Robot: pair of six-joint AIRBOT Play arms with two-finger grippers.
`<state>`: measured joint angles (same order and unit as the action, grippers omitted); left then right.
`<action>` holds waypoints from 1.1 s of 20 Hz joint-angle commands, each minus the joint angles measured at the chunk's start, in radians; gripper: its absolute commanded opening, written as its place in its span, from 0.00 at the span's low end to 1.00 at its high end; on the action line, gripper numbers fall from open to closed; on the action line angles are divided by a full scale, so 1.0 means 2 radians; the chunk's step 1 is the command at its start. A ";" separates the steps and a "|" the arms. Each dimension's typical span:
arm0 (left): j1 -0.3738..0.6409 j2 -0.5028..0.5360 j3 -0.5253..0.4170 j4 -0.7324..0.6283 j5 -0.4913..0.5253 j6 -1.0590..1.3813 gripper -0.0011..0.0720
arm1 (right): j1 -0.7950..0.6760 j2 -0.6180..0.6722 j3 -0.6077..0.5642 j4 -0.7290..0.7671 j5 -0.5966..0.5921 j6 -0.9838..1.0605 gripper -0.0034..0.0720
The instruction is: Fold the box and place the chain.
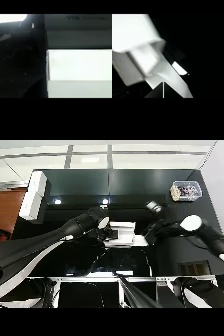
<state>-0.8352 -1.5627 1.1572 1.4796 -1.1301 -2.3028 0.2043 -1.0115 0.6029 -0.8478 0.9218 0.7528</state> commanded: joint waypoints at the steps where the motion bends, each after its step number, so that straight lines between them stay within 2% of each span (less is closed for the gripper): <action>1: 0.000 0.000 0.000 0.001 -0.002 0.002 0.05 | -0.123 0.037 0.005 -0.066 0.093 0.225 0.06; 4: 0.000 0.000 0.000 0.001 -0.002 0.002 0.05 | -0.223 0.019 -0.054 -0.050 0.043 0.296 0.06; 6: 0.000 0.000 0.000 0.001 -0.002 0.002 0.05 | -0.241 -0.014 -0.083 0.000 0.041 0.284 0.06; 12: 0.000 0.000 0.000 0.000 -0.002 0.002 0.05 | -0.149 -0.133 -0.091 0.204 0.054 0.126 0.06; 13: 0.000 0.000 0.000 0.000 -0.002 0.002 0.05 | -0.134 -0.140 -0.088 0.229 0.057 0.103 0.06; 15: 0.000 0.000 0.000 0.000 -0.002 0.002 0.05 | -0.123 -0.140 -0.062 0.229 0.077 0.080 0.06; 16: 0.000 0.000 0.000 0.000 -0.002 0.002 0.05 | -0.123 -0.140 -0.042 0.210 0.096 0.080 0.16; 17: 0.000 0.000 0.000 0.000 -0.002 0.002 0.05 | -0.123 -0.140 -0.018 0.185 0.121 0.080 0.58; 18: 0.000 0.000 0.000 0.000 -0.002 0.002 0.05 | -0.123 -0.140 0.001 0.171 0.145 0.081 0.81; 20: 0.000 0.000 0.000 0.000 -0.002 0.002 0.05 | -0.123 -0.140 0.026 0.171 0.182 0.085 0.80; 22: 0.000 0.000 0.000 0.000 -0.002 0.002 0.05 | -0.115 -0.140 0.031 0.169 0.186 0.098 0.76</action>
<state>-0.8352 -1.5627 1.1576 1.4799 -1.1347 -2.2993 -0.0410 -1.2881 0.6193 -0.4980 1.2205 0.9413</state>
